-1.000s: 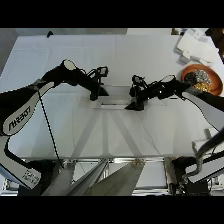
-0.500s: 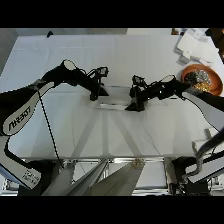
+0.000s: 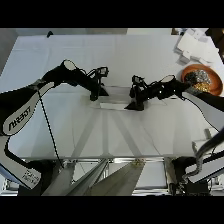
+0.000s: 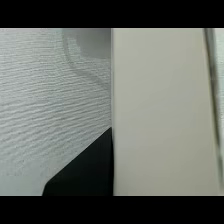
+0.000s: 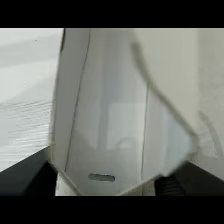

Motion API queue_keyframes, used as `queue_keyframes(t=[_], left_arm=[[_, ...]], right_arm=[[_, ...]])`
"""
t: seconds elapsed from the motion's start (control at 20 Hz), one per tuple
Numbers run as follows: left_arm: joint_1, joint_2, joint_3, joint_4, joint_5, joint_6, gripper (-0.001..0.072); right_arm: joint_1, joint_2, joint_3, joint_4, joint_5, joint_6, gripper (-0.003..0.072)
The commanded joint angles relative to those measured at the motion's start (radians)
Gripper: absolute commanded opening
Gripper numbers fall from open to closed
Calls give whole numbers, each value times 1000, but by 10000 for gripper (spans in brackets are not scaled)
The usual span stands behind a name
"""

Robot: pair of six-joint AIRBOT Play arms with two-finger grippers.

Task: Fold the box and place the chain.

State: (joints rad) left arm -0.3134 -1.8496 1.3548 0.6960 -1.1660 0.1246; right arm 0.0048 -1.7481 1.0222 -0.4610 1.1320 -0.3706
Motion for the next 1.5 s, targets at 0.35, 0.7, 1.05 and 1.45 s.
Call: queue_keyframes(t=[0.35,0.7,1.05,1.45], left_arm=[[0,0,0,0,2,-1,11],[0,0,0,0,3,-1,11],[0,0,0,0,2,-1,11],[0,0,0,0,-17,-1,12]], right_arm=[[0,0,1,-2,-10,0,457],[0,0,1,-2,-10,0,457],[0,0,1,-2,-10,0,457],[0,0,1,-2,-10,0,457]])
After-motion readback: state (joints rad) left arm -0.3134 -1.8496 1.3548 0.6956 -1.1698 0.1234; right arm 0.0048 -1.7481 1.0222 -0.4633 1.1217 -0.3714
